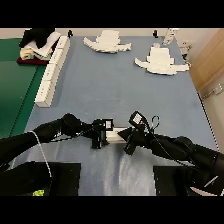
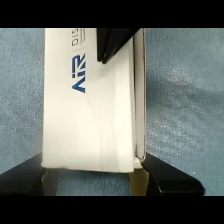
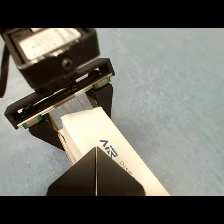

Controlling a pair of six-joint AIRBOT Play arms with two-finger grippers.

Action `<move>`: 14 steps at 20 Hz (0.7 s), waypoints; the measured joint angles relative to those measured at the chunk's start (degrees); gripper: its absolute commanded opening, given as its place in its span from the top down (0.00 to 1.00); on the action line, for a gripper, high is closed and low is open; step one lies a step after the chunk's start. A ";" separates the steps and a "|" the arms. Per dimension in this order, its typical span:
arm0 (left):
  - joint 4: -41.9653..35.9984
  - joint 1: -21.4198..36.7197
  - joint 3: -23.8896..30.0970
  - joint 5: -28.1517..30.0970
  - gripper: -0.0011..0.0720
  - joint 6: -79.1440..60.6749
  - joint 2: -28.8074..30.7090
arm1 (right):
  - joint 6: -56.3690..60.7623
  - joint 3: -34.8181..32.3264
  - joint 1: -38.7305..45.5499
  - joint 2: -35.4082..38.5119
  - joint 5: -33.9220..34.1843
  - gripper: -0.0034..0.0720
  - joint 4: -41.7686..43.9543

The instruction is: Fold the box.

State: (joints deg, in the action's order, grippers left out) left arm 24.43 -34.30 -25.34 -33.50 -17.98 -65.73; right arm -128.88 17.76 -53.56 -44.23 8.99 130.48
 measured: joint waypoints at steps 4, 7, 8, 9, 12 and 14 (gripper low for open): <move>0.00 0.00 0.00 0.02 0.26 0.00 0.00 | 1.03 -2.03 -1.33 -1.29 -2.67 0.95 0.72; 0.00 0.00 0.02 0.02 0.26 0.04 0.00 | 1.38 -2.51 -1.68 -3.06 -3.06 0.95 0.90; 0.00 0.00 0.00 0.02 0.26 0.13 -0.02 | 1.38 -2.60 -1.73 -3.52 -3.08 0.95 0.94; 0.00 0.00 0.00 0.02 0.26 0.20 -0.02 | 1.40 -2.67 -1.81 -4.02 -3.28 0.95 0.94; -0.02 0.00 0.02 0.02 0.26 0.20 -0.02 | 1.46 -2.73 -1.84 -4.94 -3.41 0.95 0.96; -0.02 0.00 0.02 0.02 0.26 0.17 -0.02 | 1.49 -2.73 -1.84 -5.25 -3.34 0.95 0.94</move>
